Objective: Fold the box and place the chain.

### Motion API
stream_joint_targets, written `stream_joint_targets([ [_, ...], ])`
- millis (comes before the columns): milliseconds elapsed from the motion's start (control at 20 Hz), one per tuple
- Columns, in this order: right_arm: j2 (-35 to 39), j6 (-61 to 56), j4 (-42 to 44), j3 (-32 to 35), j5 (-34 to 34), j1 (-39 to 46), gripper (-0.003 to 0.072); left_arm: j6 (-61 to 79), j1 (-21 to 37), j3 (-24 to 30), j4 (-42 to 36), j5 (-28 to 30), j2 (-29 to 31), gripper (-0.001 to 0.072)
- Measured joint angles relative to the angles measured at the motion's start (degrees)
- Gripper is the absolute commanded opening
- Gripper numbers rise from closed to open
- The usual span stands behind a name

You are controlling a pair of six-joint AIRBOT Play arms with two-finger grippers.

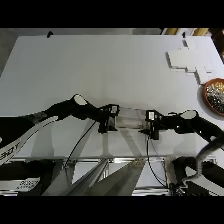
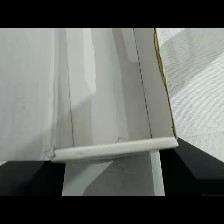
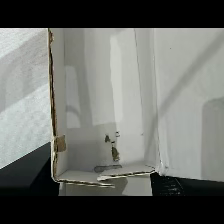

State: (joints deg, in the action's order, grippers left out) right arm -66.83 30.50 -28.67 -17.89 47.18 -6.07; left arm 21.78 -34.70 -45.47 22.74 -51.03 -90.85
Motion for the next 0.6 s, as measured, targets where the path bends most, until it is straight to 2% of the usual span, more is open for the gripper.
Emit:
stream_joint_targets([
  [250, 0.00, -0.13, 0.00, 0.00, -0.02, 0.00, 0.0412, -0.17, 0.00, 0.00, 0.00, 0.00, 0.00, 0.0034],
  [300, 0.00, -0.48, -0.04, 0.00, -0.02, 0.00, 0.0497, -0.20, 0.00, 0.00, 0.00, 0.00, 0.00, 0.0034],
  [350, 0.02, -1.09, -0.28, 0.00, -0.11, 0.00, 0.0692, -0.26, 0.00, 0.00, -0.02, 0.00, 0.00, 0.0034],
  [500, 1.09, -5.44, -4.13, 0.00, -0.20, -0.02, 0.0693, -0.37, -0.04, 0.00, -0.07, -0.20, -0.04, 0.0034],
  [600, 3.63, -10.82, -10.34, -0.02, -0.20, -0.02, 0.0692, -0.35, -0.04, 0.02, -0.04, -0.17, -0.04, 0.0034],
])
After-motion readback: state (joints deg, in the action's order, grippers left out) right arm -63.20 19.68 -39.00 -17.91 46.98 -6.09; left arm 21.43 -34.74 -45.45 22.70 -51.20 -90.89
